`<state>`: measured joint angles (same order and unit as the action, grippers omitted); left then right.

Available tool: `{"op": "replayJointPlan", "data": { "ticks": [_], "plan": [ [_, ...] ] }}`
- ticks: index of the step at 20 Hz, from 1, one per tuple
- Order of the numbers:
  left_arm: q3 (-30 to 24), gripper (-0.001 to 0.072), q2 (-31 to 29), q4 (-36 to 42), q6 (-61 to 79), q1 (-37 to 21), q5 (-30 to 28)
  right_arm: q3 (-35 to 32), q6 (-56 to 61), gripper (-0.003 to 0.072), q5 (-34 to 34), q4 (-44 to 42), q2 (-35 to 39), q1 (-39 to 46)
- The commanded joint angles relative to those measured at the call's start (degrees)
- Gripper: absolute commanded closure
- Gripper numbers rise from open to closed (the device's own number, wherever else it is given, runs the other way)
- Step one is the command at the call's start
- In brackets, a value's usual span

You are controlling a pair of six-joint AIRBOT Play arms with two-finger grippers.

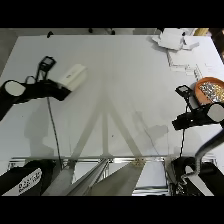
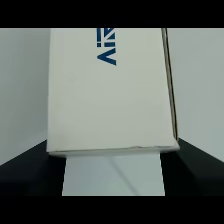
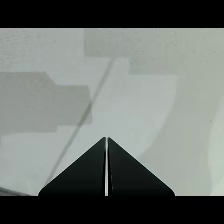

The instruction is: Fold the box and place the chain.

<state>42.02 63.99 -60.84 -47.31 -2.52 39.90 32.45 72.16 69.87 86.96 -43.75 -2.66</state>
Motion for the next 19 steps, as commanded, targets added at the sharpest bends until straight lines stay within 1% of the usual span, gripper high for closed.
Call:
{"op": "replayJointPlan", "data": {
  "ticks": [1, 3, 4, 5, 7, 8, 13, 19],
  "plan": [
    [0.0, 0.0307, -0.4, -13.7, -18.3, -11.1, 2.9, 0.0, 0.0, 0.0663, 0.0, 0.0, 0.0, 0.0],
    [0.0, 0.0306, 0.4, -13.6, -18.7, -14.2, 5.8, 0.0, 0.0, 0.0663, 0.0, 0.0, 0.0, 0.0],
    [0.0, 0.0285, 0.8, -13.6, -18.7, -15.1, 7.2, 0.0, 0.0, 0.0663, 0.0, 0.0, 0.0, 0.0],
    [0.0, 0.0232, 1.2, -13.6, -18.7, -15.6, 8.5, 0.0, 0.0, 0.0663, 0.0, 0.0, 0.0, 0.0],
    [0.0, 0.0087, 1.7, -13.6, -18.8, -15.8, 10.0, 0.0, 0.0, 0.0663, 0.0, 0.0, 0.0, 0.0],
    [0.0, 0.0049, 1.7, -13.6, -18.8, -15.8, 10.4, 0.0, 0.0, 0.0663, 0.0, 0.0, 0.0, 0.0],
    [0.0, 0.0049, 1.1, -13.7, -18.8, -15.8, 11.2, 0.0, 0.0, 0.0663, 0.0, 0.0, 0.0, 0.0],
    [0.0, 0.0049, -2.8, -13.5, -18.7, -15.7, 8.4, 0.0, 0.0, 0.0663, 0.0, 0.0, 0.0, 0.0]
  ]
}}
